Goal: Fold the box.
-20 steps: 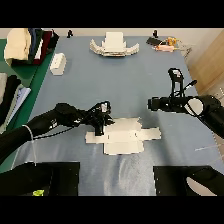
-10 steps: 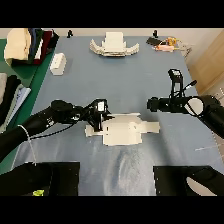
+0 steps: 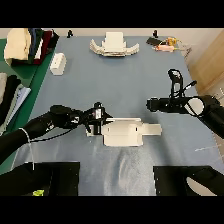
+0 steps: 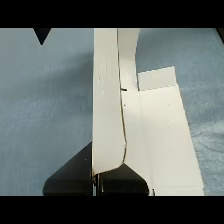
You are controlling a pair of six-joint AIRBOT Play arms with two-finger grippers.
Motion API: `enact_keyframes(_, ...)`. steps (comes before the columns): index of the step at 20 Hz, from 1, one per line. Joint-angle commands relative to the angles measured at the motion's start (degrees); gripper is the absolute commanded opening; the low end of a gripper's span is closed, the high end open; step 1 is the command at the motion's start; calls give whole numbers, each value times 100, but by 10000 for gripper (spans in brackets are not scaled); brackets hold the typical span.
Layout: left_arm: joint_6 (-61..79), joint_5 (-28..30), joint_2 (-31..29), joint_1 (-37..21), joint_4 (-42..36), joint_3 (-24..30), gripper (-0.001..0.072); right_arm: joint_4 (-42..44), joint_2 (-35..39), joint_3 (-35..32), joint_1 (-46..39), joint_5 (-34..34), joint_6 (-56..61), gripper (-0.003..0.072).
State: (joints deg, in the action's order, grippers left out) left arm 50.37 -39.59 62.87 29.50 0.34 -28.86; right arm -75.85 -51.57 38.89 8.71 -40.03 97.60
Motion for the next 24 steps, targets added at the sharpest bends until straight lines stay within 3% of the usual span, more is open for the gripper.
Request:
enact_keyframes(1,684,264,2,-4,-588,304,11,13,4,0,-2,-2,0,324)
enact_keyframes(6,459,625,2,17,-551,435,12,15,4,0,-2,-2,0,324)
enact_keyframes(16,153,400,181,20,-254,439,14,17,4,0,-2,-2,-2,324)
enact_keyframes(24,-494,238,249,164,627,439,14,17,4,0,-2,-2,-2,324)
